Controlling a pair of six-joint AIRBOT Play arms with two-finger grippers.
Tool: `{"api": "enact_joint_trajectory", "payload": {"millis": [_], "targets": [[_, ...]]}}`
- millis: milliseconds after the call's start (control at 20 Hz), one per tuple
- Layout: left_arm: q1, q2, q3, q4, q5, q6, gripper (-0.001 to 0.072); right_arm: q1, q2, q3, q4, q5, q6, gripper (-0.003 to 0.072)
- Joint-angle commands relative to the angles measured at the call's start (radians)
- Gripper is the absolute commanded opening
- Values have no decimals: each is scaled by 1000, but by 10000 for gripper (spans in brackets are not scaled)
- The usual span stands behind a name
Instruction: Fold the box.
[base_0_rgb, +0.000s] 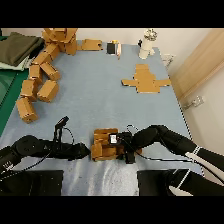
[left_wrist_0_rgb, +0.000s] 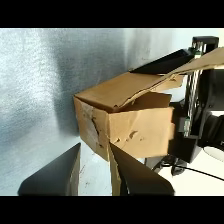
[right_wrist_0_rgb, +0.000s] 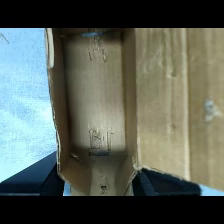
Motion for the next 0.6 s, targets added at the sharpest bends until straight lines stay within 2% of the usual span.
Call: {"api": "enact_joint_trajectory", "payload": {"millis": [0,550], "targets": [[1,0,4,-5,2,1,296,1,0,0,0,0,0,502],[-16,-1,31,-9,-24,19,319,1,0,0,0,0,0,502]]}}
